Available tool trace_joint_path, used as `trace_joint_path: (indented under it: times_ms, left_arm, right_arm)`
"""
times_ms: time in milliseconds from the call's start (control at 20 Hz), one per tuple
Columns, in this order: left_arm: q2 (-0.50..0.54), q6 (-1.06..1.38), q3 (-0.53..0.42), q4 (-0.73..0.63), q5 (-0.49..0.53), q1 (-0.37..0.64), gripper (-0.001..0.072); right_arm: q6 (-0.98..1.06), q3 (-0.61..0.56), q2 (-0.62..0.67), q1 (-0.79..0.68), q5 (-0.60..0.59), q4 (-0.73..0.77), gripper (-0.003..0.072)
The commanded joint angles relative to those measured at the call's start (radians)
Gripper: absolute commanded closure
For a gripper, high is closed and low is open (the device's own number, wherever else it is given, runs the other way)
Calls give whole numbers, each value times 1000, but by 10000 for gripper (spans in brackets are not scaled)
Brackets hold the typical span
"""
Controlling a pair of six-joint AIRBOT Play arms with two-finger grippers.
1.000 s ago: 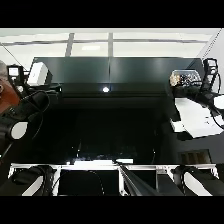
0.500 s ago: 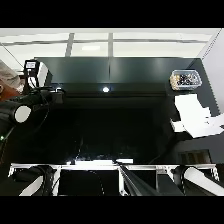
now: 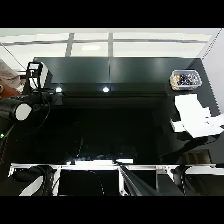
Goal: Fold the box and place the chain.
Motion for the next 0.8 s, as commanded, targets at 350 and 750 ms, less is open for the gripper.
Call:
trace_joint_path:
  times_ms: [350, 750]
  left_arm:
    - [-2, 1, 1, 2, -4, -1, -4]
    - [-2, 1, 1, 0, -4, -1, -4]
  right_arm:
    - [-291, 25, -62, 100, 76, -85, 186]
    - [-293, -12, 18, 103, 166, 71, 670]
